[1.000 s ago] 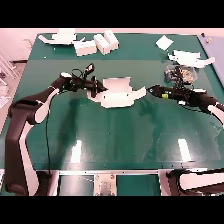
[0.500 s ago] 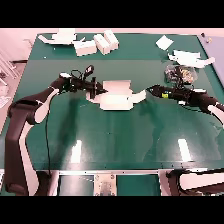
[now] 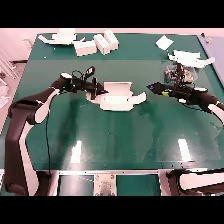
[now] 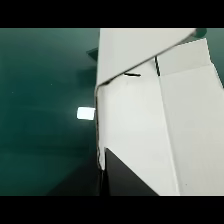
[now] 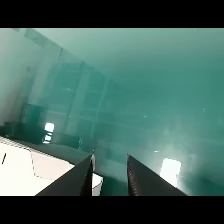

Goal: Fold the box and place the chain.

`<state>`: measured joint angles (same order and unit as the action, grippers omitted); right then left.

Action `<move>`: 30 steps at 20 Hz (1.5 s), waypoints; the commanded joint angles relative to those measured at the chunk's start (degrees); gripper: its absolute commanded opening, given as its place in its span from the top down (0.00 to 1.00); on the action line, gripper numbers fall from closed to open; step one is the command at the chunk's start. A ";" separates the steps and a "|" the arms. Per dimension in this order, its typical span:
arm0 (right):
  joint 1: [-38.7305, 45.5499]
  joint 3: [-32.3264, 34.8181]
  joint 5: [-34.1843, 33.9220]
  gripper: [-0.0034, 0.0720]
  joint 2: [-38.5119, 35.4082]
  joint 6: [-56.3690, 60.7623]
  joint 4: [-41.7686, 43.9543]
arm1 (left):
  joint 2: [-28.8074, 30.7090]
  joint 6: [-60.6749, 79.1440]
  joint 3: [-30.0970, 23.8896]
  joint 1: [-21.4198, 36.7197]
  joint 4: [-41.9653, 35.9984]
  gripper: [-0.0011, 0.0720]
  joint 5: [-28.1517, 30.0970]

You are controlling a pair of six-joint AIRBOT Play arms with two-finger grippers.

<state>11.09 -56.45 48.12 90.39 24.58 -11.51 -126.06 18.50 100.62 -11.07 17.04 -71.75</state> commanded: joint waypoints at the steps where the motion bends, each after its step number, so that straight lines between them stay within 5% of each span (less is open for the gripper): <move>1: -0.04 -0.20 0.39 0.62 -0.04 -4.37 1.86 | -0.09 0.00 -0.09 -0.17 2.12 0.96 1.05; 5: 0.04 -0.35 2.19 0.62 -0.02 -4.96 4.02 | -0.07 -0.02 -0.09 -0.17 2.10 0.96 1.03; 6: -0.02 -0.39 5.95 0.73 -0.07 -8.66 4.04 | -0.07 -0.02 -0.09 -0.17 2.10 0.96 1.03; 8: -1.36 -0.07 10.91 0.77 -0.44 -13.68 4.02 | -0.07 -0.02 -0.09 -0.17 2.08 0.96 1.03; 13: -9.40 4.35 4.24 0.77 -6.82 -21.75 -2.91 | -0.07 -0.26 -0.07 -0.17 2.03 0.96 0.68; 14: -11.06 5.03 1.25 0.75 -7.89 -22.36 -6.21 | -0.07 -0.26 -0.09 -0.17 2.03 0.96 0.68; 15: -12.79 5.68 -0.15 0.62 -8.83 -24.28 -10.58 | -0.07 -0.26 -0.09 -0.17 2.03 0.96 0.59; 19: -19.76 7.02 -0.39 0.59 -10.97 -21.75 -25.46 | -0.07 -0.26 -0.07 -0.17 1.99 0.96 0.61; 22: -22.16 7.04 -0.57 0.52 -11.13 -17.40 -30.38 | -0.07 -0.63 -0.07 -0.17 1.99 0.96 0.59; 25: -24.59 7.02 -0.59 0.34 -11.19 -16.06 -33.05 | -0.07 -0.63 -0.09 -0.17 1.99 0.96 0.59; 30: -28.26 7.04 -6.97 0.34 -11.17 -13.66 -38.51 | -0.07 -0.63 -0.09 -0.17 1.99 0.96 0.61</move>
<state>-15.31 -49.41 45.54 79.29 9.56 -46.61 -126.08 17.89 100.57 -11.22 19.03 -71.13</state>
